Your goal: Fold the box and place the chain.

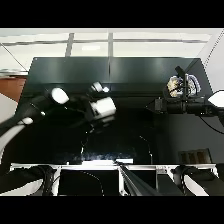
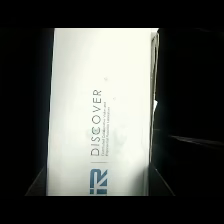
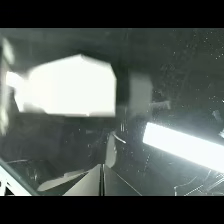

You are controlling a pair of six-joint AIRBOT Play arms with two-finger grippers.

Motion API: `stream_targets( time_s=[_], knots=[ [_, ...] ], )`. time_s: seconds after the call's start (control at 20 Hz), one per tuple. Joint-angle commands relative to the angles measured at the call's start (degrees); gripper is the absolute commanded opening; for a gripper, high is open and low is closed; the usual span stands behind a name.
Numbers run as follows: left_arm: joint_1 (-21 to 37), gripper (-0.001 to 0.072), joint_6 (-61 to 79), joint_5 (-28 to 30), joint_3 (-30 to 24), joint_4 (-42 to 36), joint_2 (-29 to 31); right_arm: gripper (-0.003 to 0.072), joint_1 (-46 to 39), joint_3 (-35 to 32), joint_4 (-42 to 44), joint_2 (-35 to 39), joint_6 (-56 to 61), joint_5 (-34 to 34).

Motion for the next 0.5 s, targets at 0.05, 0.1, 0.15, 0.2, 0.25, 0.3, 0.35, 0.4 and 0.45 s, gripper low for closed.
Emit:
stream_targets(
  time_s=[0.05, 0.1, 0.15, 0.2, 0.25, 0.3, 0.35, 0.4, 0.45],
  knots=[
    [16.4, 0.0461, -14.1, 7.4, 9.4, 8.2, -2.8, 0.0029, 0.0, 0.0, 0.2, 0.0, 0.2, -0.6],
    [19.2, 0.0461, -17.9, 7.7, 13.5, 13.1, -5.5, 0.0029, 0.0, 0.0, 0.2, 0.0, 0.2, -0.6],
    [21.6, 0.0461, -22.8, 7.1, 18.4, 18.7, -9.0, 0.0029, 0.0, 0.0, 0.2, 0.0, 0.2, -0.6],
    [23.7, 0.0461, -27.4, 6.3, 23.1, 23.0, -12.6, 0.0029, 0.0, 0.0, 0.2, 0.0, 0.2, -0.6],
    [25.9, 0.0461, -31.2, 5.6, 27.8, 25.2, -16.3, 0.0029, 0.0, 0.0, 0.3, 0.0, 0.7, -0.6],
    [28.4, 0.0461, -33.7, 5.0, 32.7, 25.5, -20.2, 0.0029, 0.0, 0.0, 0.2, 0.0, 0.9, -0.6],
    [30.6, 0.0461, -35.4, 4.2, 37.1, 25.5, -23.7, 0.0029, 0.0, 0.0, 0.3, 0.0, 1.1, -0.6],
    [32.7, 0.0461, -37.0, 2.7, 41.7, 25.4, -27.4, 0.0029, 0.0, 0.0, 0.2, 0.0, 1.5, -0.6],
    [34.5, 0.0461, -38.3, 0.5, 45.9, 25.2, -30.8, 0.0029, 0.0, 0.0, 0.3, 0.0, 1.5, -0.8]
  ],
)
